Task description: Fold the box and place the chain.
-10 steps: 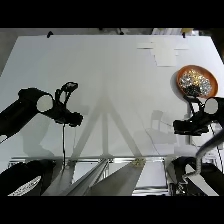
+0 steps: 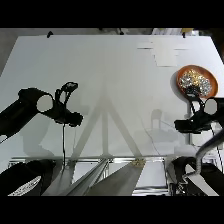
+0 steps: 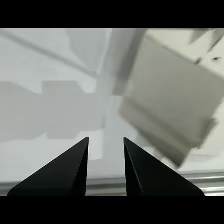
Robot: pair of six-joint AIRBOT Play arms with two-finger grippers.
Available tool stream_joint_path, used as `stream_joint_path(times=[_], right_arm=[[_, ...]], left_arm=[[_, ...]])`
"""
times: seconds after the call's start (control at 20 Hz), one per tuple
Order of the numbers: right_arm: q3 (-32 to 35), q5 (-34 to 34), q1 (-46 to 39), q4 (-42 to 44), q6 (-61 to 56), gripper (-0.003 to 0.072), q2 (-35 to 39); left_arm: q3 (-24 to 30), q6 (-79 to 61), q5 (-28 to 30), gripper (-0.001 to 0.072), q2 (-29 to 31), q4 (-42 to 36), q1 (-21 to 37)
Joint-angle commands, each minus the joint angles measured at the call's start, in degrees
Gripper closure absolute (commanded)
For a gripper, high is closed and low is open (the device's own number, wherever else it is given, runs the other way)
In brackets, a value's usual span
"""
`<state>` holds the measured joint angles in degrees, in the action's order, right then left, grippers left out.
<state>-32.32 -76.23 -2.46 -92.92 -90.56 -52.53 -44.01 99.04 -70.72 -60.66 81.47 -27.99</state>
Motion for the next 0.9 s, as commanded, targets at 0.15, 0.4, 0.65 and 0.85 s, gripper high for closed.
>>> stream_joint_path(times=[0.15,0.4,0.65,0.85], right_arm=[[0.00,4.66,-0.04,-14.05,4.59,0.0456,0.04],[0.00,8.02,-0.04,-18.47,4.59,0.0119,0.04],[-1.77,9.70,-0.04,-15.67,4.07,0.0119,4.00],[-5.64,9.60,-0.07,-22.64,4.04,0.0135,12.74]], left_arm=[[0.00,0.00,0.02,0.0324,0.02,0.02,0.04],[0.00,0.00,0.02,0.0324,0.02,0.00,0.04],[0.00,0.00,0.02,0.0324,0.02,0.02,0.04],[0.00,0.00,0.02,0.0324,0.02,0.02,0.04]])
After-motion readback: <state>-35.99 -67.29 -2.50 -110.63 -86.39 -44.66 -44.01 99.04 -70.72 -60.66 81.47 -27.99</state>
